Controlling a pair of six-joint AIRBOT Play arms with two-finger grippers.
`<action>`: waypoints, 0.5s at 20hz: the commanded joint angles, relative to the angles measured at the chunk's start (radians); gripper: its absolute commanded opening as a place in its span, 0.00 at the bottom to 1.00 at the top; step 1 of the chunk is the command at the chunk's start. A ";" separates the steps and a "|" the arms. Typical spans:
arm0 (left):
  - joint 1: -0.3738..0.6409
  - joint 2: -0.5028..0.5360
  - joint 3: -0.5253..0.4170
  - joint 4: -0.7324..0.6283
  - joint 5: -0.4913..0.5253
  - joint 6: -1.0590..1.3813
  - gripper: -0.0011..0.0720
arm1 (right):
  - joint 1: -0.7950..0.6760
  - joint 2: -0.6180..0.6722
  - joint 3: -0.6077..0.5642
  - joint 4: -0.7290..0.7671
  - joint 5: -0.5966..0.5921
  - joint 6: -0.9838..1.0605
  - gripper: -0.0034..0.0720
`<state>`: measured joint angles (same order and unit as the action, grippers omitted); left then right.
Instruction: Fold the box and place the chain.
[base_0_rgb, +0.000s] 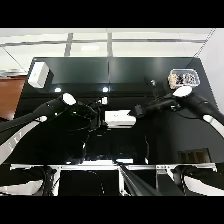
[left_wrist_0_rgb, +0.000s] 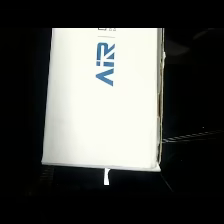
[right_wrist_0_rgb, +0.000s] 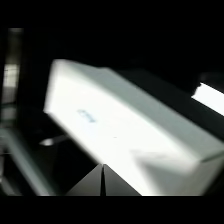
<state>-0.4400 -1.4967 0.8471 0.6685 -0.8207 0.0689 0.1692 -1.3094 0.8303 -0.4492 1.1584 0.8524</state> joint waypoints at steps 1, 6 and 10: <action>0.000 0.007 0.000 0.002 0.002 0.002 0.70 | -0.132 0.156 0.014 -0.031 0.213 0.020 0.06; 0.004 0.107 0.024 0.102 -0.039 -0.038 1.00 | -0.290 0.417 -0.070 -0.178 0.237 0.079 0.06; -0.003 0.206 0.076 0.101 -0.095 -0.120 1.00 | -0.377 0.483 -0.122 -0.198 0.236 0.087 0.06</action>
